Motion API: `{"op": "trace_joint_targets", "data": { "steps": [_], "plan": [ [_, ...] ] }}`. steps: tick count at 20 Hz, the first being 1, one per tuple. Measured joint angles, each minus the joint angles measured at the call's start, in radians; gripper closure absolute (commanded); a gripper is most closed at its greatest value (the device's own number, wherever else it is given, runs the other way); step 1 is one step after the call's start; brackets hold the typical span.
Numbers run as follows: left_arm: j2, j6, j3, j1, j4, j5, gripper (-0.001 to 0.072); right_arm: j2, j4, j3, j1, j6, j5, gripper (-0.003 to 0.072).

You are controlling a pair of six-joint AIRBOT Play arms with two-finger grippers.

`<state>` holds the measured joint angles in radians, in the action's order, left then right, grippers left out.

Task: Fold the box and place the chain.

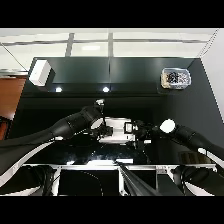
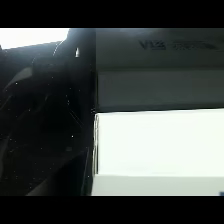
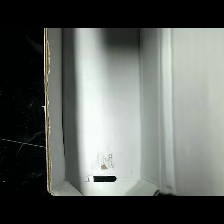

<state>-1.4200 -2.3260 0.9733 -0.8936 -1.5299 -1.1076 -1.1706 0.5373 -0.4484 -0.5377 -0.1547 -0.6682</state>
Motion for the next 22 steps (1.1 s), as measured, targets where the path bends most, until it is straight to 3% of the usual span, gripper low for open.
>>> {"op": "trace_joint_targets", "data": {
  "steps": [3, 5, 7, 8, 9, 15, 22],
  "plan": [
    [-0.001, 0.0, 0.0, 0.0, 0.007, 0.006, 0.0551, 0.0, 0.0, 0.0, 0.0, 0.0, 0.0, 0.0225],
    [-0.003, -0.003, 0.0, 0.0, 0.013, 0.009, 0.0686, 0.0, 0.0, 0.0, 0.0, 0.0, 0.0, 0.0225],
    [-0.005, -0.008, 0.0, -0.001, 0.016, 0.01, 0.0687, 0.0, -0.002, 0.0, 0.0, 0.003, 0.0, 0.0223],
    [-0.005, -0.006, 0.0, -0.001, 0.017, 0.011, 0.0687, 0.0, -0.002, 0.0, 0.0, 0.003, 0.0, 0.0107],
    [-0.006, -0.003, 0.0, -0.002, 0.017, 0.011, 0.0687, 0.0, 0.0, 0.0, 0.0, 0.0, -0.001, 0.0057],
    [0.0, 0.0, 0.0, 0.0, 0.011, 0.008, 0.0687, 0.066, 0.031, 0.0, 0.002, 0.031, -0.023, 0.0057],
    [0.013, -0.032, 0.0, -0.029, -0.027, 0.001, 0.0686, 0.208, 0.216, 0.0, 0.002, 0.127, -0.099, 0.0058]
  ]
}}
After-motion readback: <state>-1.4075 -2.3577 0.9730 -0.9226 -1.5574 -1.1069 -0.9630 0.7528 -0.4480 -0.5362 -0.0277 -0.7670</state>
